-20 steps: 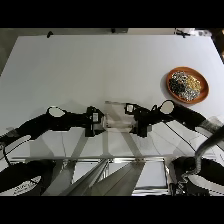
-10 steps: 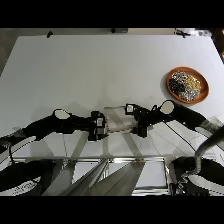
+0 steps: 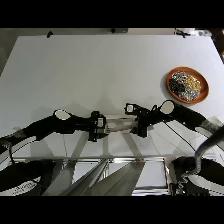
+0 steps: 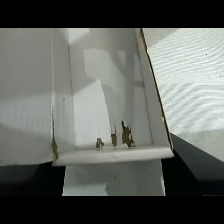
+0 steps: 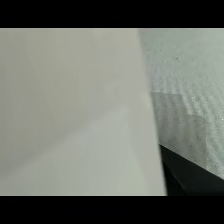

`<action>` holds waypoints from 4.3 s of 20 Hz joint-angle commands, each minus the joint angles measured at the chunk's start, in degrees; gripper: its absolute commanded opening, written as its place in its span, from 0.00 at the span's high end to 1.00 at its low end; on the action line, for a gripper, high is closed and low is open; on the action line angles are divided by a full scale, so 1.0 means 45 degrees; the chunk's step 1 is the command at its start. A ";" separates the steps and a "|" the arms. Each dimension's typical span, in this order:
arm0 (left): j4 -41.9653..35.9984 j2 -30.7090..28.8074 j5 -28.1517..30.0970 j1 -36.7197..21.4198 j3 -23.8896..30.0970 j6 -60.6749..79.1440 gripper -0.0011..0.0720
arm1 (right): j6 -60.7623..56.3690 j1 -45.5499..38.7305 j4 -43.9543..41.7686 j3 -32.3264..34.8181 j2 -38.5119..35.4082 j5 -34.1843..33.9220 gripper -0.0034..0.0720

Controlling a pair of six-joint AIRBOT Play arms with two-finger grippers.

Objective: Fold the box and place the chain.

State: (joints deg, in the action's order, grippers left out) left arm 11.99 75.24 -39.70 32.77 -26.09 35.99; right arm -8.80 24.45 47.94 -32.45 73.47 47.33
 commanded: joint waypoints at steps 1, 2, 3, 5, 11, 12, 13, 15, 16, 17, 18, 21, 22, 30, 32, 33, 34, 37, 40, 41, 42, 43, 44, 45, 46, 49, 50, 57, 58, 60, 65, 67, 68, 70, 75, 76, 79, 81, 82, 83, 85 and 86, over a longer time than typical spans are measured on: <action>0.0010 0.0005 0.0733 -0.0005 0.0000 0.0000 0.69 | 0.0010 0.0000 0.0005 0.0000 -0.0005 0.0000 0.27; 0.0010 0.0005 0.0738 -0.0005 0.0000 0.0000 0.69 | 0.0010 0.0000 0.0005 0.0000 -0.0005 0.0000 0.27; 0.0010 0.0005 0.0724 -0.0005 0.0000 -0.0010 0.70 | 0.0015 0.0000 0.0005 0.0005 -0.0005 -0.0005 0.27; 0.0010 0.0005 0.0724 0.0000 0.0000 -0.0010 0.70 | 0.0015 0.0000 0.0005 0.0005 -0.0005 0.0000 0.27; 0.0010 0.0005 0.0680 0.0005 0.0000 -0.0005 0.70 | 0.0015 0.0000 0.0000 0.0000 -0.0005 0.0000 0.27; 0.0010 0.0005 0.0636 0.0005 0.0000 -0.0005 0.70 | 0.0010 0.0000 0.0005 0.0000 -0.0005 0.0000 0.27; 0.0010 0.0005 0.0631 0.0005 0.0000 -0.0005 0.70 | 0.0015 0.0000 0.0005 0.0000 -0.0005 0.0000 0.27; 0.0010 0.0005 0.0631 0.0005 0.0000 -0.0005 0.70 | 0.0015 0.0000 0.0000 0.0000 -0.0005 -0.0044 0.27; 0.0010 0.0005 0.0631 0.0005 0.0000 -0.0005 0.70 | 0.0044 0.0000 -0.0112 0.0000 -0.0005 -0.0126 0.27; 0.0010 0.0005 0.0631 0.0005 0.0000 -0.0005 0.70 | 0.0034 0.0000 -0.0151 0.0000 -0.0005 -0.0131 0.27; 0.0010 0.0005 0.0636 0.0005 0.0000 -0.0005 0.70 | -0.0029 0.0000 -0.0068 0.0005 -0.0005 0.0083 0.27; 0.0010 0.0005 0.0636 0.0005 0.0000 -0.0005 0.70 | -0.0165 -0.0039 -0.0019 0.0000 -0.0078 0.0889 0.05; 0.0010 0.0005 0.0636 0.0005 0.0000 -0.0005 0.70 | -0.0432 -0.0039 0.0092 0.0000 -0.0194 0.1195 0.04; 0.0015 -0.0015 0.0631 0.0005 0.0000 -0.0010 0.70 | -0.3628 -0.0039 0.3191 0.0000 -0.2278 0.3065 0.04; 0.0019 -0.0015 0.0622 0.0005 0.0000 -0.0146 0.70 | -0.4109 -0.0039 0.3755 0.0000 -0.2943 0.3060 0.04; 0.0024 -0.0015 0.0631 0.0000 0.0000 -0.0520 0.70 | -0.4235 -0.0039 0.3959 0.0000 -0.3264 0.3079 0.04; 0.0039 -0.0015 0.0627 0.0005 0.0000 -0.0962 0.70 | -0.4410 -0.0039 0.4143 0.0000 -0.3609 0.3123 0.04; 0.0889 -0.0189 0.0636 0.0005 0.0000 -0.2239 0.71 | -0.4430 -0.0039 0.4425 0.0000 -0.4396 0.3444 0.04; 0.2953 -0.1001 0.0733 0.0000 0.0000 -0.4532 0.94 | -0.4430 -0.0039 0.4376 0.0000 -0.4969 0.3735 0.04; 0.3633 -0.1277 0.0719 0.0000 0.0000 -0.5328 0.95 | -0.4430 -0.0039 0.4333 0.0000 -0.5163 0.3740 0.04; 0.4201 -0.1467 0.0685 0.0000 0.0000 -0.6071 0.93 | -0.4430 -0.0039 0.4260 0.0000 -0.5309 0.3725 0.04; 0.4843 -0.1593 0.0578 0.0000 0.0000 -0.6776 0.90 | -0.4425 -0.0039 0.4124 0.0000 -0.5387 0.3721 0.04; 0.5401 -0.1622 0.0471 0.0000 0.0000 -0.7388 0.79 | -0.4425 -0.0039 0.3929 0.0000 -0.5416 0.3701 0.04; 0.5833 -0.1617 0.0340 0.0010 0.0000 -0.7936 0.77 | -0.4420 -0.0039 0.3755 0.0000 -0.5411 0.3628 0.04; 0.6154 -0.1613 0.0194 0.0010 0.0000 -0.8330 0.78 | -0.4420 -0.0039 0.3531 0.0000 -0.5411 0.3517 0.04; 0.6193 -0.1613 0.0194 0.0015 0.0000 -0.8325 0.77 | -0.4367 -0.0034 0.2565 0.0000 -0.5411 0.3002 0.04; 0.6198 -0.1613 0.0199 0.0015 0.0000 -0.8320 0.77 | -0.4308 -0.0039 0.2283 0.0000 -0.5411 0.2871 0.05; 0.6188 -0.1617 0.0151 0.0015 0.0000 -0.8335 0.77 | -0.3016 0.0403 0.1331 0.0015 -0.4517 0.1996 0.30; 0.6188 -0.1617 0.0131 0.0015 0.0000 -0.8335 0.77 | -0.2943 0.0636 0.1336 0.0019 -0.4279 0.1651 0.38; 0.6154 -0.1617 0.0102 0.0019 0.0000 -0.8335 0.77 | -0.2652 0.0967 0.1341 0.0015 -0.3721 0.0879 0.44; 0.6154 -0.1617 0.0102 0.0015 0.0000 -0.8335 0.77 | -0.1307 0.0981 -0.1156 -0.0015 -0.3667 0.0563 0.89; 0.6154 -0.1617 0.0102 0.0019 0.0000 -0.8335 0.77 | -0.0340 0.0981 -0.2846 -0.0015 -0.3803 -0.0029 0.93; 0.6154 -0.1617 0.0102 0.0015 0.0000 -0.8335 0.77 | -0.0253 0.0981 -0.3628 -0.0015 -0.3750 -0.0631 0.93; 0.6154 -0.1617 0.0102 0.0019 0.0000 -0.8335 0.77 | -0.0277 0.0981 -0.4367 -0.0010 -0.3371 -0.1894 0.93; 0.6154 -0.1617 0.0097 0.0019 0.0000 -0.8335 0.77 | -0.1734 0.0981 -0.4386 -0.0010 -0.1486 -0.3779 0.93; 0.6154 -0.1617 0.0102 0.0015 0.0000 -0.8335 0.77 | -0.1763 0.0981 -0.4371 -0.0015 -0.1219 -0.3745 0.93; 0.6154 -0.1617 0.0102 0.0019 0.0000 -0.8335 0.77 | -0.1919 0.0981 -0.4129 -0.0010 -0.0874 -0.3123 0.93; 0.6154 -0.1617 0.0097 0.0019 0.0000 -0.8335 0.77 | -0.2239 0.0981 -0.3628 -0.0010 -0.0874 -0.2817 0.93; 0.6154 -0.1617 0.0102 0.0015 0.0000 -0.8335 0.77 | -0.2346 0.0981 -0.3487 -0.0010 -0.0874 -0.2637 0.93; 0.6154 -0.1617 0.0102 0.0015 0.0000 -0.8335 0.77 | -0.2380 0.0981 -0.3424 -0.0015 -0.0874 -0.2463 0.93; 0.6154 -0.1617 0.0097 0.0015 0.0000 -0.8335 0.77 | -0.2404 0.0976 -0.3434 -0.0068 -0.0879 -0.2108 0.93; 0.6154 -0.1617 0.0102 0.0015 0.0000 -0.8335 0.77 | -0.2487 0.0976 -0.3478 -0.0155 -0.0879 -0.1948 0.93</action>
State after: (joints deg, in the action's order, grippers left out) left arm 39.77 67.99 -39.48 32.82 -26.11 -1.45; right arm -18.85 28.80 31.62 -32.69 69.30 35.83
